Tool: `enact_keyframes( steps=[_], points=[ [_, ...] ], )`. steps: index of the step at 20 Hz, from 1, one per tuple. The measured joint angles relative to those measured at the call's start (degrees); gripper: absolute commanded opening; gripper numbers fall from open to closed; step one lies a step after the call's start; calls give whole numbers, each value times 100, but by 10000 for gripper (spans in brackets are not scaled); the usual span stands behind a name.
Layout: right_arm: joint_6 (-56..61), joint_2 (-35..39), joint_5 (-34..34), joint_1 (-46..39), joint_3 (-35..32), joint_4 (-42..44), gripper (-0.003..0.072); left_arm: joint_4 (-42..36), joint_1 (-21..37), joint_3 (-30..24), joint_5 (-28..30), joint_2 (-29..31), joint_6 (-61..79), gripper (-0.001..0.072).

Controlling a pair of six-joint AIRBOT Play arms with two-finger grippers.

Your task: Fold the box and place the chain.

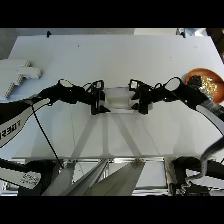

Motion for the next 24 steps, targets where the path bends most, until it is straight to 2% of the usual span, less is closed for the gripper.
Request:
enact_keyframes(
  steps=[2, 9, 15, 19, 24],
  points=[
    [-2, -2, -37, 0, 2, 94, 21, -2, 0, 0, 11, 0, 4, 456],
    [44, 63, 372, 4, 2, 157, 13, 4, -7, 0, -11, -4, 22, 456],
    [216, 682, 761, -15, 2, 507, 12, 0, -7, 0, 0, -4, -4, 456],
    [1185, 1231, 837, -262, 2, 92, 11, 0, -7, 0, 2, -4, 9, 456],
    [3373, 1510, 859, -1025, 0, -1285, 11, 0, -7, 0, 7, -4, 9, 456]
  ],
)
